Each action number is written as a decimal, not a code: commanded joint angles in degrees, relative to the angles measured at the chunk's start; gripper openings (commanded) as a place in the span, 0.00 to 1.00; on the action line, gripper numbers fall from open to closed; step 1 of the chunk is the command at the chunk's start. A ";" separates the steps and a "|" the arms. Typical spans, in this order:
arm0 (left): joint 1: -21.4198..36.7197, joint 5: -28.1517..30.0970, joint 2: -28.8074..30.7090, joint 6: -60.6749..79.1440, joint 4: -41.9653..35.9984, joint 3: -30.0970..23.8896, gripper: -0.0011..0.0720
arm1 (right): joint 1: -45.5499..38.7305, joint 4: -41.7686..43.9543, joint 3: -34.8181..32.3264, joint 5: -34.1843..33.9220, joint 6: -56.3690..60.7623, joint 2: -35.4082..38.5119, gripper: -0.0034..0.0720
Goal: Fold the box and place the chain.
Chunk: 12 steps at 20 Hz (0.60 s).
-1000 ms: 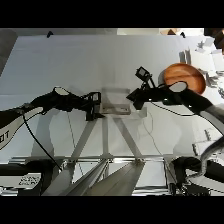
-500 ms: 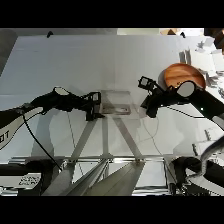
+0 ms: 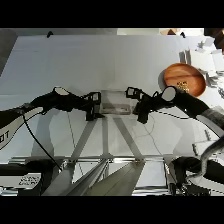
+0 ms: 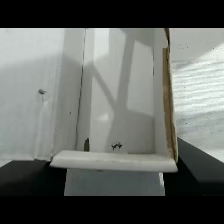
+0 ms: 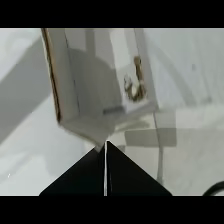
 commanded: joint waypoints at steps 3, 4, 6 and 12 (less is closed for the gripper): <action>-0.04 0.00 0.02 0.00 0.02 0.00 0.48 | 1.22 5.44 0.07 -4.35 -0.96 -1.16 0.06; -0.04 0.00 0.02 0.00 0.02 0.00 0.48 | 1.20 6.47 0.07 -4.15 -2.10 -1.16 0.06; -0.04 0.00 0.02 0.00 0.02 0.00 0.48 | 1.22 8.55 0.07 -4.33 -4.35 -1.16 0.06; -0.02 0.00 0.02 0.00 0.02 0.00 0.48 | 1.22 13.68 0.07 -4.37 -9.60 -2.16 0.27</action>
